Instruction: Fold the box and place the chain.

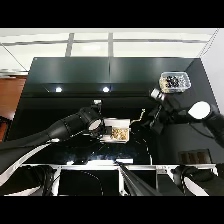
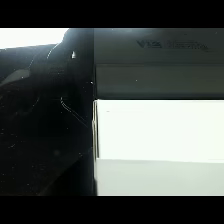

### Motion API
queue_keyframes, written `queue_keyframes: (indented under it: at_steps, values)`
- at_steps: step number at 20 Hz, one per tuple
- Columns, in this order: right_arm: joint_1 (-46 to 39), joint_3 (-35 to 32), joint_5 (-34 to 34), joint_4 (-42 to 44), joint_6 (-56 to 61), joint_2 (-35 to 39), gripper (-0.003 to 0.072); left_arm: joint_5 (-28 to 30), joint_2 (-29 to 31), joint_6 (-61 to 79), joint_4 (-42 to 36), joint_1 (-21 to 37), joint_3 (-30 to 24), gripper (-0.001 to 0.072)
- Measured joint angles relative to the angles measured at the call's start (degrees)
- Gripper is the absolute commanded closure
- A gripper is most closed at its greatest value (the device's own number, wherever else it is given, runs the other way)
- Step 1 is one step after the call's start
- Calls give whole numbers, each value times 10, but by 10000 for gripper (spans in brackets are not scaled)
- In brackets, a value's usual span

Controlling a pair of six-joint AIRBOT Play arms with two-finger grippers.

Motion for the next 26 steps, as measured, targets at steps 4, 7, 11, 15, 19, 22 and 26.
queue_keyframes:
  at_steps: [4,7,11,15,19,22,26]
  values:
    - [4,-43,-97,22,-160,-37,-34,0,0,0,0,0,0,684]
    - [6,-52,-127,74,-264,-81,-34,0,0,0,0,0,0,684]
    - [7,-49,-141,140,-360,-122,-34,0,0,0,0,0,0,684]
    - [7,-42,-143,172,-396,-146,13,1,0,0,0,0,0,684]
    - [7,-41,-142,179,-396,-155,609,0,0,0,0,0,0,684]
    - [7,-40,-144,181,-384,-157,678,0,0,0,0,0,0,684]
    - [7,-41,-121,175,-342,-136,678,0,0,0,0,0,0,684]
